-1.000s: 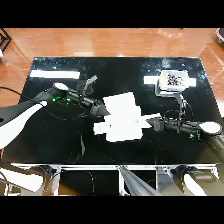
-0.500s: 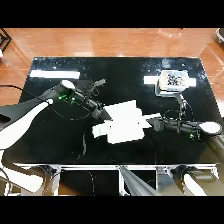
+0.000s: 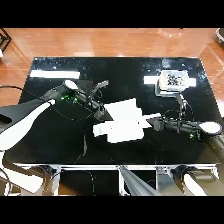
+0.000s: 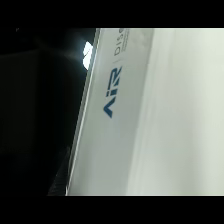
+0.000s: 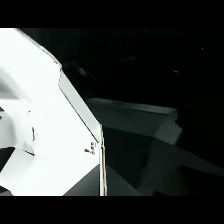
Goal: Fold the box and place the chain.
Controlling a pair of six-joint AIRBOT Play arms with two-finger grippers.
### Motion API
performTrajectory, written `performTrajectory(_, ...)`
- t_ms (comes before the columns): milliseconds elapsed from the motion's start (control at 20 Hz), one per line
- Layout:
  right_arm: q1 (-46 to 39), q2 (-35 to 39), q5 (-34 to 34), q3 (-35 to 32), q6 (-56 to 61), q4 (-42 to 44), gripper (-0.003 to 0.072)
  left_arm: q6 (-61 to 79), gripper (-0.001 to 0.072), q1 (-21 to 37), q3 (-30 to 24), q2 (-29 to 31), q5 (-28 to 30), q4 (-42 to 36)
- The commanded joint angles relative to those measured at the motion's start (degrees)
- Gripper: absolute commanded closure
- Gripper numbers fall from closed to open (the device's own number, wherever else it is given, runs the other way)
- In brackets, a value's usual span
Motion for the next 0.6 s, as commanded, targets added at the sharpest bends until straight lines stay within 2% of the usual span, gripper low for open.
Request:
performTrajectory(0, 0.07, 0.07, -0.02, -0.02, 0.0, 0.0, 0.0663, -0.74, 0.0241, -0.17, 0.07, -0.04, 0.92, 0.15)
performTrajectory(150, 0.07, 0.07, -0.04, -0.02, 0.0, 0.0, 0.0663, -1.38, 0.0262, -0.24, 0.07, -0.04, 0.52, 0.46)
performTrajectory(200, 0.07, 0.07, -0.02, -0.02, 0.0, 0.0, 0.0664, -1.38, 0.0298, -0.46, 0.07, -0.04, 0.46, 0.7)
performTrajectory(250, 0.07, 0.07, -0.02, -0.02, 0.02, 0.0, 0.0664, -1.36, 0.0412, -0.79, 0.07, -0.04, 0.44, 1.22)
performTrajectory(300, 0.07, 0.07, -0.02, -0.02, 0.02, 0.02, 0.0664, -1.33, 0.0495, -1.2, 0.07, -0.04, 0.37, 1.88)
performTrajectory(450, 0.07, 0.07, 0.04, -0.02, 0.33, 0.02, 0.0662, -1.33, 0.0504, -2.49, 0.13, -0.04, 0.2, 4.24)
performTrajectory(500, 0.04, 0.07, 0.0, -0.02, 1.31, 0.02, 0.0535, -1.33, 0.0617, -2.62, 0.2, -0.04, 0.15, 4.98)
performTrajectory(550, -0.02, 0.07, 0.0, 0.0, 2.19, -0.02, 0.0138, -1.38, 0.0688, -2.49, 0.2, -0.04, -0.59, 5.11)
